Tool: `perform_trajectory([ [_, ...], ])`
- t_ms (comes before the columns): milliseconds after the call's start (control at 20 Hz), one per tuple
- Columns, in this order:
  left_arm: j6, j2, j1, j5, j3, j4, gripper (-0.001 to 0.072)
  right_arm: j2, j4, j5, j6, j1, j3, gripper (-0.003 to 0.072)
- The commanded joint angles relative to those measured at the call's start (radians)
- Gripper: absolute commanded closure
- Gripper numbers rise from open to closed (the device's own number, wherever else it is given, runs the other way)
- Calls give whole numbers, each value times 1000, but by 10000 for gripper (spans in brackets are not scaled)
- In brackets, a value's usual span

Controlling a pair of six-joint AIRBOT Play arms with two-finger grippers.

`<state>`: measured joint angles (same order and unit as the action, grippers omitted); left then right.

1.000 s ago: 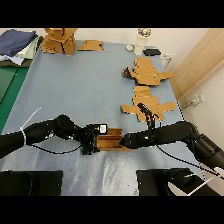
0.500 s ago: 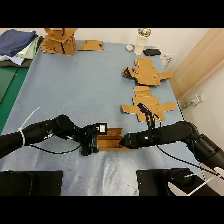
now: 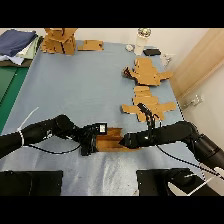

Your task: Fold the box.

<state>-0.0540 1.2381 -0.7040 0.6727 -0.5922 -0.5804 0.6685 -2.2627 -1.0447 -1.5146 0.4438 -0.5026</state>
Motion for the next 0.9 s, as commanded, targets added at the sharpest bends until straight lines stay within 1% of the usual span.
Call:
perform_trajectory([
  [0, 84, -34, 2, 1, -1, -124, 313, -1, 3, 20, 0, 0, 0, 646],
  [100, 143, -63, 1, 1, -1, -168, 314, -1, 4, 39, 0, 0, 0, 646],
  [250, 196, -80, 1, 0, -1, -169, 313, -1, 14, 68, -2, 0, 0, 646],
  [350, 322, -80, 1, 2, -1, -169, 313, -1, 23, 80, -5, 0, 0, 646],
  [400, 357, -80, 2, 20, -1, -177, 314, -1, 29, 83, -5, 0, 0, 646],
  [500, 292, -80, 5, 70, 8, -196, 313, -1, 39, 86, -5, 0, 0, 646],
  [650, 229, -81, 61, 60, 52, -184, 313, -1, 45, 84, -5, 0, 0, 646],
  [750, 182, -94, 99, 61, 54, -142, 313, -1, 60, 87, -5, 0, 0, 646],
  [850, 120, -112, 107, 61, 54, -107, 313, -1, 68, 87, -5, 0, 0, 646],
])
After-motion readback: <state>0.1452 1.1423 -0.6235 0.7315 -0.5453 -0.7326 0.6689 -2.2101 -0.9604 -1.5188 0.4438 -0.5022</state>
